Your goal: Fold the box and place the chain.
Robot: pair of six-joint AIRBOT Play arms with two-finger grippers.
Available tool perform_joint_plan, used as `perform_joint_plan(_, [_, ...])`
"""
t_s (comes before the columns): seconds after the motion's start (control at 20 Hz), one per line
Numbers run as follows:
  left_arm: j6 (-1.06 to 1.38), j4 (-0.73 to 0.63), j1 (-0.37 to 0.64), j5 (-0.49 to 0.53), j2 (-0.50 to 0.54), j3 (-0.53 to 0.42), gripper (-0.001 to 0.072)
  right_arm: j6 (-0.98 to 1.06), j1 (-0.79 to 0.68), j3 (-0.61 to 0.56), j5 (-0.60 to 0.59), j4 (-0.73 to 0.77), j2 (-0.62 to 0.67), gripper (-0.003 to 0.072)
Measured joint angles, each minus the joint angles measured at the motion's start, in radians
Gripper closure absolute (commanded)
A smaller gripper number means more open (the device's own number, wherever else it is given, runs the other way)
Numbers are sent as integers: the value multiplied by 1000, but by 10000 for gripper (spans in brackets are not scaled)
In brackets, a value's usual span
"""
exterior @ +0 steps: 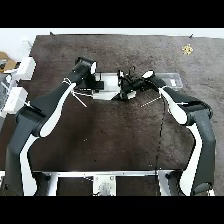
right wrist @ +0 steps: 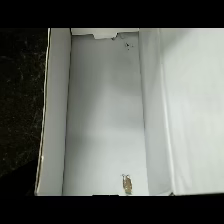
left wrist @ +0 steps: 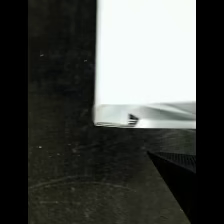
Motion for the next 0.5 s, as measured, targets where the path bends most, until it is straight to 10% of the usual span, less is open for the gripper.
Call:
perform_joint_plan(0.3, [-7, 0, 0, 50, -35, 0, 372, 0, 0, 0, 0, 0, 0, 363])
perform_joint_plan(0.4, [-10, -9, 0, 56, -39, 1, 683, 0, 0, 0, 0, 0, 0, 363])
perform_joint_plan(0.5, [-10, 0, 0, 52, -41, 1, 697, 0, 0, 0, 0, 0, 0, 363])
